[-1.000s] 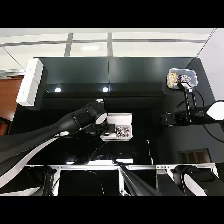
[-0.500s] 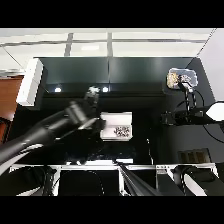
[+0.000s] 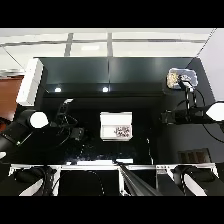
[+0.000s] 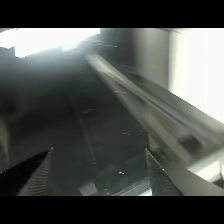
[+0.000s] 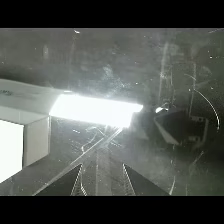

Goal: Fold the box and place the chain.

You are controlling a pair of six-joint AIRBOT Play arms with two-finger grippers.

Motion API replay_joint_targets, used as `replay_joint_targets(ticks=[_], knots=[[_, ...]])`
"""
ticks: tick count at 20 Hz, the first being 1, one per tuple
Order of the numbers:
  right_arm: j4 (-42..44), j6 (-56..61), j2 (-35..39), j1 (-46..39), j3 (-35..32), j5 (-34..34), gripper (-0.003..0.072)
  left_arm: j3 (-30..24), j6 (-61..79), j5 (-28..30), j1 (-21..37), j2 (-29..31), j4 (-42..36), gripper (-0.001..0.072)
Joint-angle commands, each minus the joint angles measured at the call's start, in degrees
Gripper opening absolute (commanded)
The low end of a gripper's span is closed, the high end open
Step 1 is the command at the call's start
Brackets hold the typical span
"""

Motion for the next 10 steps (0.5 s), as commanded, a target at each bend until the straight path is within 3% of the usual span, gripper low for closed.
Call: replay_joint_targets(ticks=[1, 4, 7, 10], knots=[[0.1, 0.0, 0.0, 0.0, 0.0, -0.6, 0.0315, -5.0, 61.5, 3.7, 3.5, -1.2, -22.4, 0.0719], [0.1, 0.2, 0.0, 0.0, 0.0, -0.6, 0.0315, -5.0, 78.3, 11.4, 1.9, -2.2, -22.1, 0.0719], [0.2, 0.5, 0.0, 0.0, 0.0, -0.7, 0.0315, -1.5, 87.5, 12.0, -0.5, -6.7, -16.0, 0.0719], [0.5, 0.9, 0.0, 0.0, 0.0, -0.8, 0.0315, 1.5, 92.3, 11.4, 0.0, -14.7, -24.7, 0.0719]])
